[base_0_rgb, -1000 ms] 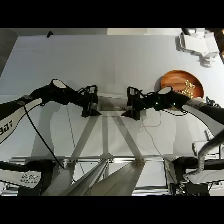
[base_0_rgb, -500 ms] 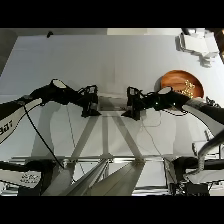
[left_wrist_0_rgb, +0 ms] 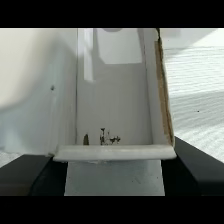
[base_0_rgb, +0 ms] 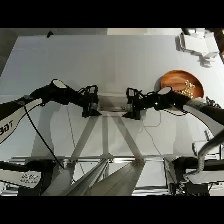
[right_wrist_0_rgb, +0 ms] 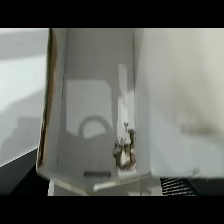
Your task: Fold the box and place the chain.
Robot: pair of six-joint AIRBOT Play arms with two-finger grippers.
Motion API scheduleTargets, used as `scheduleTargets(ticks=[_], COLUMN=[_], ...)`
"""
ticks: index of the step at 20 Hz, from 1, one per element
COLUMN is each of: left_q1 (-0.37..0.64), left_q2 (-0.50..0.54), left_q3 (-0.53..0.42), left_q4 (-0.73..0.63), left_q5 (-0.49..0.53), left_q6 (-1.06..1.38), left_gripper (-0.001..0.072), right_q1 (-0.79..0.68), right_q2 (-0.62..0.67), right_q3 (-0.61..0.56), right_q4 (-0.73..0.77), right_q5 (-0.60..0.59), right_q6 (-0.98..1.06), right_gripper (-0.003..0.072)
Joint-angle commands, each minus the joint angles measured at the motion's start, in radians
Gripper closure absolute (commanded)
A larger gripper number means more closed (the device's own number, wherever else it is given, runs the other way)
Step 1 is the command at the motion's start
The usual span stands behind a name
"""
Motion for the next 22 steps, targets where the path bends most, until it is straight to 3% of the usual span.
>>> scheduleTargets(ticks=[1, 10, 11, 12, 13, 15, 16, 19, 22], left_q1=[0.000, 0.000, 0.000, 0.000, 0.000, 0.000, 0.000, 0.001, 0.000], left_q2=[0.000, 0.000, 0.000, 0.000, 0.000, 0.000, 0.000, 0.000, 0.000], left_q3=[0.000, 0.000, 0.000, 0.000, 0.000, 0.000, 0.000, 0.000, 0.000], left_q4=[0.002, 0.002, 0.002, 0.001, 0.002, 0.002, 0.002, 0.002, 0.001], left_q5=[-0.002, -0.002, -0.002, -0.002, -0.002, -0.002, -0.002, -0.002, -0.002], left_q6=[0.001, 0.001, 0.001, 0.001, 0.001, 0.001, 0.001, 0.001, 0.001], left_gripper=[0.0497, 0.0497, 0.0497, 0.0497, 0.0497, 0.0497, 0.0497, 0.0497, 0.0497], right_q1=[0.000, 0.000, 0.000, 0.000, 0.000, 0.000, 0.000, 0.000, 0.000], right_q2=[0.057, 0.280, 0.299, 0.316, 0.329, 0.345, 0.347, 0.347, 0.343], right_q3=[0.001, 0.001, 0.001, 0.001, 0.001, 0.001, 0.001, 0.001, 0.001], right_q4=[-0.121, -0.525, -0.539, -0.534, -0.524, -0.488, -0.447, -0.214, 0.030], right_q5=[-0.010, -0.001, 0.004, 0.013, 0.023, 0.043, 0.056, 0.071, -0.019], right_q6=[0.024, 0.399, 0.426, 0.431, 0.431, 0.431, 0.431, 0.431, 0.431], right_gripper=[-0.0008, 0.0005, 0.0033, 0.0118, 0.0255, 0.0616, 0.0673, 0.0674, 0.0675])
